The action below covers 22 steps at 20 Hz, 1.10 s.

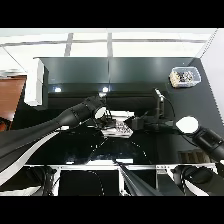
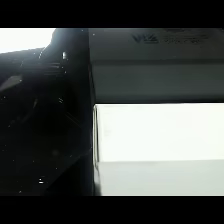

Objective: Fold the box and place the chain.

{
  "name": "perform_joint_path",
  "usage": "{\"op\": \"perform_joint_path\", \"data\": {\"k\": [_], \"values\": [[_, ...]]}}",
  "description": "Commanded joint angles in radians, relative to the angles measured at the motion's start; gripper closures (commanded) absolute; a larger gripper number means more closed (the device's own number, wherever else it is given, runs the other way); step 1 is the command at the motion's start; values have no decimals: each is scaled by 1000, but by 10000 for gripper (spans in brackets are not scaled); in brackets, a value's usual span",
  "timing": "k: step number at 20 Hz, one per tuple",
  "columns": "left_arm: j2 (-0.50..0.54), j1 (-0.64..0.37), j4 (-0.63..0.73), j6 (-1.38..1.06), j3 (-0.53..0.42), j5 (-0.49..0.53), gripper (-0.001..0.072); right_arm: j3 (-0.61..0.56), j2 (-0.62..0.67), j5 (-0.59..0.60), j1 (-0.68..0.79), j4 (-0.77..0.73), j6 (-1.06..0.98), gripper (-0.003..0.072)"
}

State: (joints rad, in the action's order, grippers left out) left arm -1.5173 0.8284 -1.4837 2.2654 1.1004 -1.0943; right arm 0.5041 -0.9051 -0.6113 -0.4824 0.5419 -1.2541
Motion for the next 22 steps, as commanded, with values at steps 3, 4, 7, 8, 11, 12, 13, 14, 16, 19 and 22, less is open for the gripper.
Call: {"op": "perform_joint_path", "data": {"k": [3, 4, 7, 8, 11, 12, 13, 14, 16, 19, 22], "values": [[0, 0, 1, -2, 1, 6, 679, -2, -33, 93, -47, -4, 8, 645], [0, 0, 1, -2, 1, 12, 679, -1, -30, 79, -47, 10, 9, 671], [0, 0, 1, -2, 1, 13, 679, 4, 0, 15, -47, 59, 9, 671], [0, 0, 1, -2, 1, 13, 679, 11, 13, -23, -43, 77, 8, 671], [0, 0, 1, -2, 1, 13, 679, 27, 72, -98, -15, 122, 8, 670], [0, 0, 1, -2, 1, 13, 679, 27, 87, -110, -6, 124, 9, 664], [0, 0, 1, -2, 1, 13, 679, 27, 89, -119, -3, 125, 9, 455], [0, 0, 1, -2, 1, 13, 679, 27, 87, -116, -8, 143, 9, 314], [0, 0, 1, -2, 1, 13, 679, 16, 82, -47, -39, 175, 9, 315], [0, 0, 1, -2, 1, 13, 679, -10, 65, 161, -94, 176, 9, 316], [0, 0, 3, -2, 1, 13, 679, -10, 34, 257, -129, 173, 9, 320]]}}
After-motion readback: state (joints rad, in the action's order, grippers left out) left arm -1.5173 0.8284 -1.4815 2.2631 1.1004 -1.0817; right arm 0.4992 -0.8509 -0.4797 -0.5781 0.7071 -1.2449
